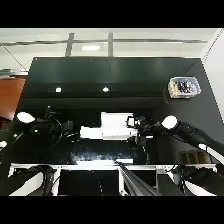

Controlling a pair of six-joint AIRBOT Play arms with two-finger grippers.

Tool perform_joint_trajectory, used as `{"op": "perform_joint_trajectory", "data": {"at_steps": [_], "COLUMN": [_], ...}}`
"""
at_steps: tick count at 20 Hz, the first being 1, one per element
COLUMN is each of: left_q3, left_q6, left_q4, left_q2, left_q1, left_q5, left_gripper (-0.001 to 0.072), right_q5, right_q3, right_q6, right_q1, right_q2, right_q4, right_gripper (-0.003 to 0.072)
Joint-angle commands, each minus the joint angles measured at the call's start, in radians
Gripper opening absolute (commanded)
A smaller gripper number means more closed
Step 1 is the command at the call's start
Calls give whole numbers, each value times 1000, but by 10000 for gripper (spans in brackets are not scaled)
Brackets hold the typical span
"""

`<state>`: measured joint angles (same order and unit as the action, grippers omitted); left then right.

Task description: Fold the box and place the chain.

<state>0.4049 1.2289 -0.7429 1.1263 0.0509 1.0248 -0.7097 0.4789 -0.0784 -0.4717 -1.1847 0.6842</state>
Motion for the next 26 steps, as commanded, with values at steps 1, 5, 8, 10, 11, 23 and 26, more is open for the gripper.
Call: {"op": "perform_joint_trajectory", "data": {"at_steps": [1, 5, 8, 10, 11, 23, 26], "left_q3": [-7, -6, 15, 53, 74, 158, 158], "left_q6": [-188, -202, -206, -209, -209, 10, 40], "left_q4": [223, 240, 237, 192, 177, 174, 171], "left_q2": [130, 187, 185, 184, 182, -19, -24], "left_q1": [-7, -93, -108, -105, -106, -395, -438], "left_q5": [25, 0, 6, 47, 69, -108, -133], "left_gripper": [33, 40, 644, 701, 702, 694, 693], "right_q5": [0, 0, 0, 0, 0, 0, 0], "right_q3": [1, 1, 1, 1, 1, 1, 1], "right_q6": [0, 0, 0, 0, 0, 0, 0], "right_q1": [-1, -1, -1, -1, -1, -1, -1], "right_q2": [0, 0, 0, 0, 0, 0, 0], "right_q4": [0, 0, 0, 0, 0, 0, 0], "right_gripper": [479, 479, 479, 479, 479, 479, 479]}}
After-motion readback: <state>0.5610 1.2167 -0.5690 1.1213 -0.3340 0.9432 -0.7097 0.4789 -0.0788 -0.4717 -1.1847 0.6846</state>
